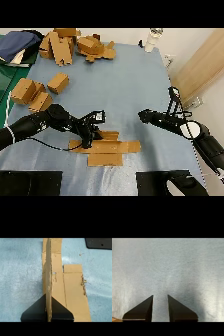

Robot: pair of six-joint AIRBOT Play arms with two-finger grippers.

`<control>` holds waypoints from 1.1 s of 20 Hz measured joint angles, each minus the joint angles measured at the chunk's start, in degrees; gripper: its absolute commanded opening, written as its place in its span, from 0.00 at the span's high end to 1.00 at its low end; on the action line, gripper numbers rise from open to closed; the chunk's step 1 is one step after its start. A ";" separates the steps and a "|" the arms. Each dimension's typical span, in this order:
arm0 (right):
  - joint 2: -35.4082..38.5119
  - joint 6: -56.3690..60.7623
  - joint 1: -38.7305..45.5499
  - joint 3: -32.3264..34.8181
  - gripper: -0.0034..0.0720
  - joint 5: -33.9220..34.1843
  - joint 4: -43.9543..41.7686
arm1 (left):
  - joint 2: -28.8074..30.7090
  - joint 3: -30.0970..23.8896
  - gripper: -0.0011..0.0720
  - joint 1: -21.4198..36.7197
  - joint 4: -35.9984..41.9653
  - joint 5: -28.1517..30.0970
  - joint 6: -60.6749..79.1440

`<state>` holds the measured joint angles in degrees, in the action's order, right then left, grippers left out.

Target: Fold the box.

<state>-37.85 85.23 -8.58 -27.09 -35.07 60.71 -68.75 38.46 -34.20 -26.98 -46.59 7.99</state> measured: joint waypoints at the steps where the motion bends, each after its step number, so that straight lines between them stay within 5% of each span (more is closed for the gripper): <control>1: 0.00 -0.02 0.00 0.00 0.58 0.00 0.00 | 0.00 0.00 0.97 0.00 -0.09 0.04 0.02; 7: -0.20 0.87 -0.17 -0.13 0.59 -0.94 -0.02 | 0.00 0.07 0.97 0.00 -0.31 2.14 0.13; 11: 3.58 -5.60 -4.42 -1.40 0.59 -7.50 2.34 | 0.00 0.07 0.97 0.00 -0.37 2.84 -0.17; 17: 13.14 -8.17 -19.54 -0.63 0.59 -22.18 9.03 | 0.00 0.07 0.97 0.00 -0.22 3.10 -0.48; 22: 13.20 -7.82 -37.05 3.02 0.58 -26.01 16.35 | 0.00 0.07 0.97 0.00 -0.13 3.04 -0.48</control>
<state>-24.64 77.41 -45.63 -24.08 -61.08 77.06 -68.75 38.52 -34.20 -27.11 -43.55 7.51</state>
